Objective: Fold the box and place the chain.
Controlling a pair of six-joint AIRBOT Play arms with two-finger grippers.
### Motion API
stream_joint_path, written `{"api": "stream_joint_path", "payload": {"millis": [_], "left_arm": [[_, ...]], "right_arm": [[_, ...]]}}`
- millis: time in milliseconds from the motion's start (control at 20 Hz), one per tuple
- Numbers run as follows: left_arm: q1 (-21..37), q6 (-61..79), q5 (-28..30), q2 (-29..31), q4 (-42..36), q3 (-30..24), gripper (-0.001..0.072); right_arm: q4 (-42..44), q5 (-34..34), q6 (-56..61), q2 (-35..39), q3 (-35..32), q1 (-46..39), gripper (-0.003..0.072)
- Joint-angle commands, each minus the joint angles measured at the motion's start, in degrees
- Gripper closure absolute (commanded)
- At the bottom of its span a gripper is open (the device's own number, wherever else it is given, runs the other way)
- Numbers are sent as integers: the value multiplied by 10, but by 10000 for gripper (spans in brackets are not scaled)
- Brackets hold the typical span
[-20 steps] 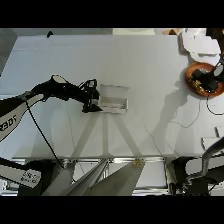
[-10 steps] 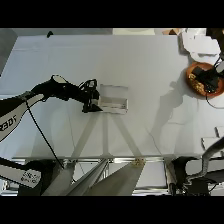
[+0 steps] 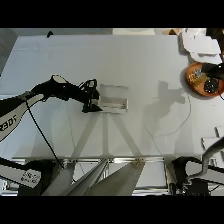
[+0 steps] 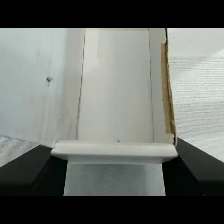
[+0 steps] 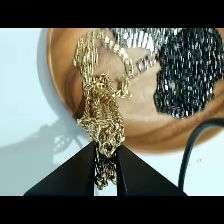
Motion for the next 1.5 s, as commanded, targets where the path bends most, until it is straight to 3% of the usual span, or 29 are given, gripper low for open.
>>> {"api": "stream_joint_path", "payload": {"millis": [0,200,500,600,1050,1450], "left_arm": [[0,0,0,0,0,0,365],[0,0,0,0,0,0,365],[0,0,0,0,0,0,365],[0,0,0,0,0,0,365],[0,0,0,0,0,0,365],[0,0,0,0,0,0,365]], "right_arm": [[-3,75,-44,34,-4,31,682],[-2,72,-43,82,-17,96,682],[5,51,-15,167,-156,204,682],[12,46,1,177,-173,249,682],[63,-95,99,148,-175,497,681],[108,-228,148,82,-175,581,681]]}}
